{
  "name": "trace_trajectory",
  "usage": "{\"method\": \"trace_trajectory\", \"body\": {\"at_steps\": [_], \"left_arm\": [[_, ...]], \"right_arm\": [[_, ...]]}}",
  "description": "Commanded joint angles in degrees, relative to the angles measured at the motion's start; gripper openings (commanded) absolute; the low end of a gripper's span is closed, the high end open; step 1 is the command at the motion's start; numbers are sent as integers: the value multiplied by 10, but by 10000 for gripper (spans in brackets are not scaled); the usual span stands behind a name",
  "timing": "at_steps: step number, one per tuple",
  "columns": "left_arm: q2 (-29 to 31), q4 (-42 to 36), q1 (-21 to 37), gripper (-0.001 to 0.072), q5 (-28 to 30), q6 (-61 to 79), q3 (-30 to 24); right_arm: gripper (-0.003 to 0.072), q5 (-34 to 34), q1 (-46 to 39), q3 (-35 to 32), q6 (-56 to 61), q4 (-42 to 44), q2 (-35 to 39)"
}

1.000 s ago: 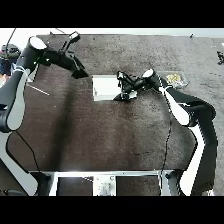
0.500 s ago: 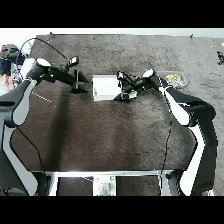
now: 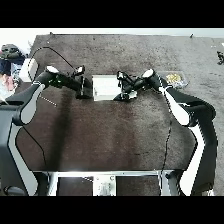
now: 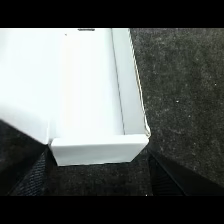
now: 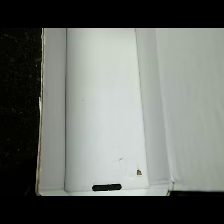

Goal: Fold the box and place the chain.

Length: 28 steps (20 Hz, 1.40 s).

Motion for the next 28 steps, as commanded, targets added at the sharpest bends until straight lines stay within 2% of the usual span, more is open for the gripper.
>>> {"method": "trace_trajectory", "body": {"at_steps": [1, 11, 15, 21, 28], "left_arm": [[-3, -2, -1, 718, 5, 3, 0], [-33, -60, -15, 718, 25, -1, -9], [-40, -59, -15, 718, 43, 2, -16], [-39, -74, -23, 718, 44, 73, -38], [-34, -86, -21, 717, 29, 68, -38]], "right_arm": [[508, 0, 0, 0, 0, 0, 0], [508, 0, 0, 0, 0, 0, 0], [507, 0, 0, 0, 0, 0, 0], [507, 0, 0, 0, 0, 0, 0], [508, 0, 0, 0, 0, 0, 0]]}}
